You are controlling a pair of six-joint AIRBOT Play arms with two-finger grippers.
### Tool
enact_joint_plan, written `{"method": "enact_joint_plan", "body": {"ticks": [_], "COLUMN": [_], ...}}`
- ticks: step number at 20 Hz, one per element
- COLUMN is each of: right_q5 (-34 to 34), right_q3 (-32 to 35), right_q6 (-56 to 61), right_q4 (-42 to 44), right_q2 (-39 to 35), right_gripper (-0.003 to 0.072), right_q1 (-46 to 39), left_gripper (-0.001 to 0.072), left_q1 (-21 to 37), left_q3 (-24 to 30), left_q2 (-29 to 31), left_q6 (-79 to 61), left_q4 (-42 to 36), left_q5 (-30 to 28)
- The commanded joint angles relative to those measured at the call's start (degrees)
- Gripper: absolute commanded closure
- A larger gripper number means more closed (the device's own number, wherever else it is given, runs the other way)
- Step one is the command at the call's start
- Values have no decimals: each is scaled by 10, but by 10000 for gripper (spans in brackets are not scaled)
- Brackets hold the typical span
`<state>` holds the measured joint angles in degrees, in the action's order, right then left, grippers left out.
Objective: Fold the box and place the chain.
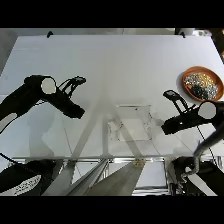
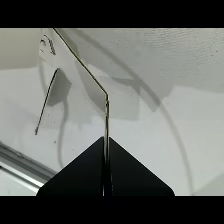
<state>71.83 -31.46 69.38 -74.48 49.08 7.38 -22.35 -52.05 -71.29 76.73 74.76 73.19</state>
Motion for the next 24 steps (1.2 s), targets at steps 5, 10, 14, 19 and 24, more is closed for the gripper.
{"method": "enact_joint_plan", "body": {"ticks": [5,10,14,19,24], "right_q5": [-51,-75,-75,-75,-74], "right_q3": [0,0,0,0,0], "right_q6": [-4,-4,-4,-5,-5], "right_q4": [50,60,62,84,88], "right_q2": [76,91,91,91,91], "right_gripper": [674,673,673,673,673], "right_q1": [1,1,1,1,1], "left_gripper": [443,430,422,144,138], "left_q1": [-3,-3,-3,-3,-26], "left_q3": [0,0,0,0,0], "left_q2": [0,0,-6,-58,-115], "left_q6": [-87,-356,-505,-535,-620], "left_q4": [-25,-249,-399,-419,-499], "left_q5": [-42,-72,-85,-90,-129]}}
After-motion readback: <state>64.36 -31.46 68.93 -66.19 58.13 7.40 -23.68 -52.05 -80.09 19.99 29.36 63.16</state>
